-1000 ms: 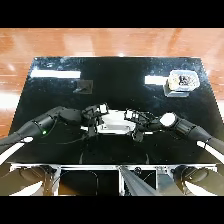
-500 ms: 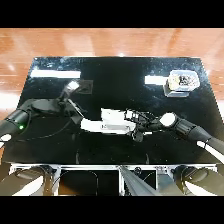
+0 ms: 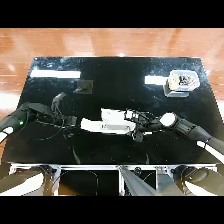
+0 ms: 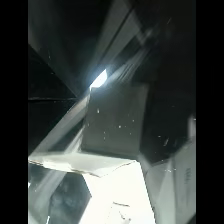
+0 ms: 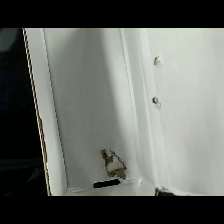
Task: Fold the box and place the chain.
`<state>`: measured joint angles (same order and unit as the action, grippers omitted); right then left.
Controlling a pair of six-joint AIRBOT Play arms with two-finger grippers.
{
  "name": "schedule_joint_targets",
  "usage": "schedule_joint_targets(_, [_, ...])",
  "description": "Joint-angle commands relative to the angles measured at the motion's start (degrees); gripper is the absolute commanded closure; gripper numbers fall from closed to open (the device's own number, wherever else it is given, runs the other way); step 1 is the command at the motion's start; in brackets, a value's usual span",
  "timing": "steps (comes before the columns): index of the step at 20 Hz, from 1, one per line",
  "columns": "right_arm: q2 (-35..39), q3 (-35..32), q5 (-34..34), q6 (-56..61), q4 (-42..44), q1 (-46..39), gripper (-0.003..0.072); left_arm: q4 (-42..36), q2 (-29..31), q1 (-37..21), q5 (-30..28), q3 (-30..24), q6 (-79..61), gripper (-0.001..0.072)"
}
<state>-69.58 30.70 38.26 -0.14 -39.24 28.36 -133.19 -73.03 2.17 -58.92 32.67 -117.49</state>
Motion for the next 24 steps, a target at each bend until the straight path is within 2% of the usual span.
schedule_joint_targets(1, [-0.02, 0.00, 0.04, 0.02, 0.02, -0.04, 0.0139, -4.15, -4.13, 3.96, 1.14, -0.20, 2.91, 0.0691])
schedule_joint_targets(4, [-0.02, 0.00, 0.04, 0.04, 0.02, -0.04, 0.0139, -7.69, -4.15, 7.15, 4.33, 0.17, 2.91, 0.0690])
schedule_joint_targets(7, [-0.02, 0.00, 0.02, 0.42, 0.00, -0.04, 0.0139, -8.74, -4.15, 8.07, 1.49, 2.54, 2.89, 0.0670])
schedule_joint_targets(8, [-0.02, 0.00, 0.02, 0.39, 0.02, -0.02, 0.0139, -8.52, -4.15, 8.15, -0.07, 3.52, 2.89, 0.0538])
schedule_joint_targets(9, [-0.02, 0.00, 0.02, 0.42, 0.02, -0.04, 0.0139, -8.52, -4.15, 8.26, -1.70, 4.59, 2.89, 0.0351])
schedule_joint_targets(10, [-0.02, 0.00, 0.02, 0.46, 0.02, -0.04, 0.0139, -8.52, -4.15, 8.28, -2.93, 5.53, 2.89, 0.0220])
schedule_joint_targets(14, [-0.02, 0.00, 0.02, 1.29, 0.02, -0.02, 0.0139, -8.63, -4.15, 8.33, -6.29, 8.74, 2.91, 0.0203])
schedule_joint_targets(16, [-0.02, 0.00, 0.02, 1.33, 0.02, -0.04, 0.0138, -8.90, -4.13, 8.33, -8.26, 9.73, 2.95, 0.0084])
schedule_joint_targets(21, [-0.02, -0.02, 0.02, 1.53, 0.02, -0.02, 0.0139, -11.74, -4.11, 8.50, -8.44, 10.23, 2.91, 0.0084])
schedule_joint_targets(24, [-0.02, 0.00, 0.04, 1.68, 0.00, -0.02, 0.0139, -11.43, -4.11, 10.84, -6.47, 10.23, 2.95, 0.0085])
